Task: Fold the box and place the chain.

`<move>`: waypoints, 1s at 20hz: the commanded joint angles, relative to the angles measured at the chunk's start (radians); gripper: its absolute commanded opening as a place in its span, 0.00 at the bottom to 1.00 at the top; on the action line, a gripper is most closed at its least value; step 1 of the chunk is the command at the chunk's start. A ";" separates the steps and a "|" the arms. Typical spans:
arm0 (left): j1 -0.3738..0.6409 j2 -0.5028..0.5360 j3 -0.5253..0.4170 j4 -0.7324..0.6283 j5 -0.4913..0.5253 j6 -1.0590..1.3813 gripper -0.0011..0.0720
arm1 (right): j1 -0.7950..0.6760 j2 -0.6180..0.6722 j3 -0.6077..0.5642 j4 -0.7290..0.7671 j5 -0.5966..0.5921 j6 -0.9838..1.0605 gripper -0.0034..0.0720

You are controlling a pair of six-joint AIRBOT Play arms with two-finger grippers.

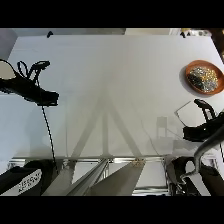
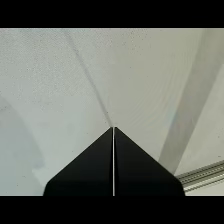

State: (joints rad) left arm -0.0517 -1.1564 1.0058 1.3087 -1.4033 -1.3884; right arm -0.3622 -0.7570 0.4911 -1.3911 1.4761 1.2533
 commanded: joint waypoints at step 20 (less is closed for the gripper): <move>0.000 0.000 -0.001 0.000 0.000 0.000 0.03 | -0.002 -0.105 0.401 -0.365 0.050 0.105 0.37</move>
State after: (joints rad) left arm -0.0517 -1.1564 1.0054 1.3087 -1.4029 -1.3880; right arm -0.3634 -0.8005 0.7483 -1.4944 1.5562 1.3071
